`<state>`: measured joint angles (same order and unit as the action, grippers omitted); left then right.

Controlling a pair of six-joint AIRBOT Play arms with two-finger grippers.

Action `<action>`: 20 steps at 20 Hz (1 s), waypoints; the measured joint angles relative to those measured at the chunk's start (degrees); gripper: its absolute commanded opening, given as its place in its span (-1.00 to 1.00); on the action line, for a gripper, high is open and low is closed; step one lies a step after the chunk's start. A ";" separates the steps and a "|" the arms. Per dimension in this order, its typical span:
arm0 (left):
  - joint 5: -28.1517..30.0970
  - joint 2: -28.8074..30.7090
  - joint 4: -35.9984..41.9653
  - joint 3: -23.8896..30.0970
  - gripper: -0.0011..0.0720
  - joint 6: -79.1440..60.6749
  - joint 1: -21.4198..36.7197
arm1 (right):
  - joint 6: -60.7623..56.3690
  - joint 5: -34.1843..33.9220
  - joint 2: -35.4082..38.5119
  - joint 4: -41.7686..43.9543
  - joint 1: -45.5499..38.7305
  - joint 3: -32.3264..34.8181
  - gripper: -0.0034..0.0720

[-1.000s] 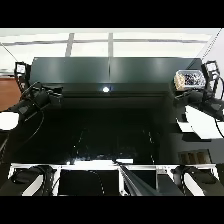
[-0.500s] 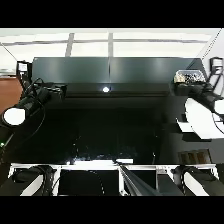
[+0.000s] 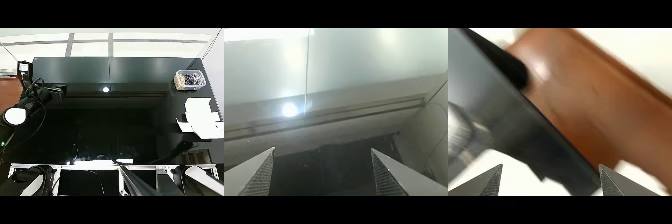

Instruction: Fold the box and place the chain.

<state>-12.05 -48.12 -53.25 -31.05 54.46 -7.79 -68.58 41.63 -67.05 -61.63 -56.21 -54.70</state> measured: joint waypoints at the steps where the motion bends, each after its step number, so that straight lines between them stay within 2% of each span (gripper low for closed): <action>1: -0.09 -0.02 0.00 0.00 0.95 0.00 0.00 | 0.63 4.28 -2.51 -3.54 -1.99 -2.58 1.00; 3: -0.11 -0.20 0.00 0.00 0.95 0.00 0.00 | 1.73 10.78 -7.41 -7.82 -4.35 -7.54 1.00; 7: -0.17 -0.33 -0.02 0.00 0.95 0.00 0.00 | 4.11 20.92 -17.38 -8.96 -5.86 -16.76 1.00; 11: -0.20 -0.33 -0.02 0.00 0.95 0.00 0.00 | 8.48 26.67 -24.74 -9.29 -5.01 -21.88 1.00; 13: -0.20 -0.33 -0.02 0.00 0.95 0.00 0.00 | 11.58 27.80 -26.93 -9.29 -3.82 -22.82 0.46; 14: -0.22 -0.33 -0.02 0.00 0.95 0.00 0.00 | 12.90 27.45 -27.71 -9.42 -3.15 -23.12 0.38; 16: -0.24 -0.33 -0.02 0.00 0.95 0.00 0.00 | 15.30 26.56 -28.57 -9.68 -1.81 -23.52 0.38; 17: -0.28 -0.33 -0.02 0.00 0.95 0.02 0.00 | 16.37 26.36 -28.85 -9.79 -1.27 -23.65 0.17; 18: -0.31 -0.33 -0.02 0.00 0.95 0.02 0.00 | 17.46 26.38 -29.07 -9.99 -0.74 -23.74 -0.62; 19: -0.33 -0.33 0.00 0.00 0.95 0.02 0.00 | 18.21 26.53 -29.22 -10.23 -0.46 -23.78 -0.76; 20: -0.35 -0.33 -0.02 0.00 0.95 0.02 0.00 | 19.28 27.23 -29.31 -10.67 -0.28 -23.85 -0.77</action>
<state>-12.40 -48.45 -53.28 -31.05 54.48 -7.79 -49.30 68.86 -96.36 -72.29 -56.49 -78.54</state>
